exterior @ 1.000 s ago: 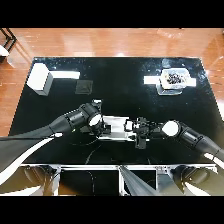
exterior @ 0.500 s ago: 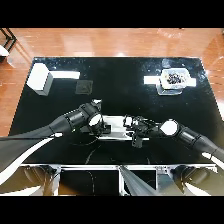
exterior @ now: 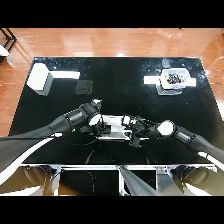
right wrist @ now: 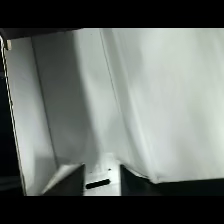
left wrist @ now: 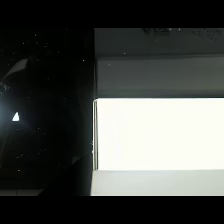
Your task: Fold the box and place the chain.
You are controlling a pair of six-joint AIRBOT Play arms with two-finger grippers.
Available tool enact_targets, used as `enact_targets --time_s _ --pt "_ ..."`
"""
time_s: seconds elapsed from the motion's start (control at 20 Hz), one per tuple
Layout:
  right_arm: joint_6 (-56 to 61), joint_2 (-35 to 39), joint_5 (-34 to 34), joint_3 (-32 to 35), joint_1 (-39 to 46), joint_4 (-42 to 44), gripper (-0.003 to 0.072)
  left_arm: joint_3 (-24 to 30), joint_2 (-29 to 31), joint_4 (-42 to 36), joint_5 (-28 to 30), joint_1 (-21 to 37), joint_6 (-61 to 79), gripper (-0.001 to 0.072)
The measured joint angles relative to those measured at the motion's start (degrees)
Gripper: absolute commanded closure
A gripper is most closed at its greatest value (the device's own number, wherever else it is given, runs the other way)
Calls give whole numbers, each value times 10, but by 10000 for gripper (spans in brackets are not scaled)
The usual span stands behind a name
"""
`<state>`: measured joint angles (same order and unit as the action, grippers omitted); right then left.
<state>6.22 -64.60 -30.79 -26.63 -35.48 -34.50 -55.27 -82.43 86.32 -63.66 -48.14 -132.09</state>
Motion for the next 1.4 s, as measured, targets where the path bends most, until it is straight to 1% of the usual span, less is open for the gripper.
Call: enact_targets --time_s 0.05,0.1,0.15,0.2,0.25,0.4,0.5,0.6,0.75,0.9,1.05,1.2,1.3,1.4 --pt "0 0 0 0 0 0 257 0 0 0 0 0 0 686" --pt "0 -1 0 0 -1 0 262 0 0 0 0 0 0 686" --pt "0 -1 1 0 -1 0 339 0 0 0 0 0 0 686" --pt "0 -1 2 0 -1 0 522 0 0 0 0 0 0 686" --pt "0 -1 7 0 -1 0 566 0 0 0 0 0 1 686" --pt "4 3 2 -2 3 -7 568 0 0 0 0 0 1 686" --pt "60 18 -14 -7 21 -44 665 0 0 0 0 0 1 686" --pt "154 47 -53 -14 61 -92 665 0 0 0 0 0 2 686" --pt "324 93 -136 -19 165 -148 665 0 0 0 0 -2 4 686" --pt "484 113 -231 -17 292 -177 664 0 0 0 -4 -2 4 686" --pt "589 118 -289 -2 393 -189 665 0 0 0 -8 -2 5 686" --pt "651 99 -305 20 436 -183 665 0 0 0 -11 -2 5 686" --pt "672 72 -308 29 438 -161 664 0 0 0 -13 -2 5 686" --pt "676 40 -304 34 419 -130 664 0 0 0 -13 -2 5 686"
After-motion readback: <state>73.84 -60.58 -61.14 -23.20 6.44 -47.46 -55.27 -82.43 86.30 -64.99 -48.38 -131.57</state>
